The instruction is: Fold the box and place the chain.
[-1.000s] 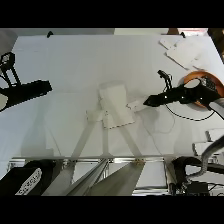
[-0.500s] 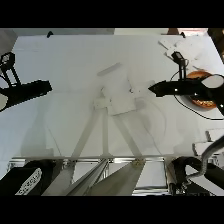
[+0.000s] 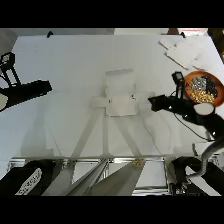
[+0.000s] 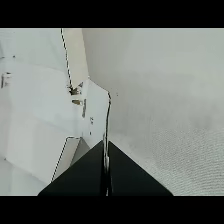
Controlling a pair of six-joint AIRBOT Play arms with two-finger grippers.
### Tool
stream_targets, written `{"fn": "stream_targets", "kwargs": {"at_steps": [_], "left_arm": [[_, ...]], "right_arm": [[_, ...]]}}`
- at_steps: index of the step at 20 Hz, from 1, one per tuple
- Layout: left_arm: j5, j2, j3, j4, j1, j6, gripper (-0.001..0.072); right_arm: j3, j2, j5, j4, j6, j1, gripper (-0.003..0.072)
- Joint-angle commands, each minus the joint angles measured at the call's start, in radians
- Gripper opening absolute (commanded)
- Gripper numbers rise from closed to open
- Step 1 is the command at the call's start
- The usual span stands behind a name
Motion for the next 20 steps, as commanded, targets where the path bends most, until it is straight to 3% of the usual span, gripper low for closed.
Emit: {"fn": "stream_targets", "kwargs": {"at_steps": [1, 3, 20], "left_arm": [[0.0, 0.001, 0.0, 0.0, 0.0, 0.0, 0.0007], [0.0, 0.001, 0.0, 0.0, 0.0, 0.0, 0.0007], [0.0, 0.001, 0.0, 0.0, 0.0, 0.0, 0.0007]], "right_arm": [[-0.075, 0.009, -0.257, 0.113, -0.025, 0.124, 0.0006], [-0.075, 0.009, -0.311, 0.119, -0.024, 0.178, 0.0006], [-0.075, 0.009, -0.325, 0.103, -0.025, 0.195, 0.001]]}}
